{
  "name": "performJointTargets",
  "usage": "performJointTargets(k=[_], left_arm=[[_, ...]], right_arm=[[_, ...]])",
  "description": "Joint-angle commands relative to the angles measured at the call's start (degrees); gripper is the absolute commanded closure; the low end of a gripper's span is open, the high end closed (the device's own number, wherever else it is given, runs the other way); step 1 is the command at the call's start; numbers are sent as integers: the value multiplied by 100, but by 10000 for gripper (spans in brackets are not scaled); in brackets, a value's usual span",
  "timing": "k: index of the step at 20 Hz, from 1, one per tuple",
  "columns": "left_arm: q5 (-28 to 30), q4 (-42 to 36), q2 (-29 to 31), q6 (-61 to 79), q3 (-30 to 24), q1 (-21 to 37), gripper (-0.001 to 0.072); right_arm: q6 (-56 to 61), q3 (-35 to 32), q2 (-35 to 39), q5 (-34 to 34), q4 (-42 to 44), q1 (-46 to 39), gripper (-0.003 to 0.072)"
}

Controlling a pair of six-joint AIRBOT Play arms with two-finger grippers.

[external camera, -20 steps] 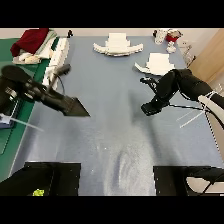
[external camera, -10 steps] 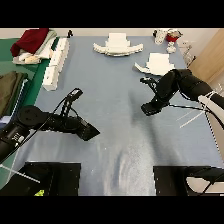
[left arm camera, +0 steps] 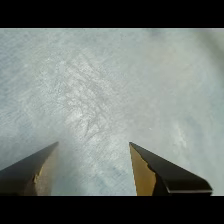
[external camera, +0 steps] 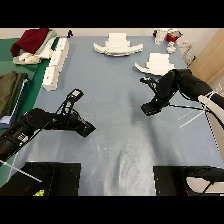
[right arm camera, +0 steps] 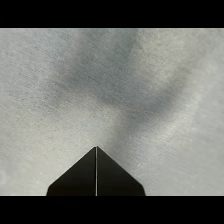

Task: Fold the box.

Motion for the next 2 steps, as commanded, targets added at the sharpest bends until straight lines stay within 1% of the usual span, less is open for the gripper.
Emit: performJointTargets(k=[1, 2], left_arm=[[46, 59, -26, -2, -7, -4, 11], [46, 59, -26, -2, -7, -4, 11]], right_arm=[[0, 7, -4, 2, 2, -2, 684], [0, 7, -4, 2, 2, -2, 684]])
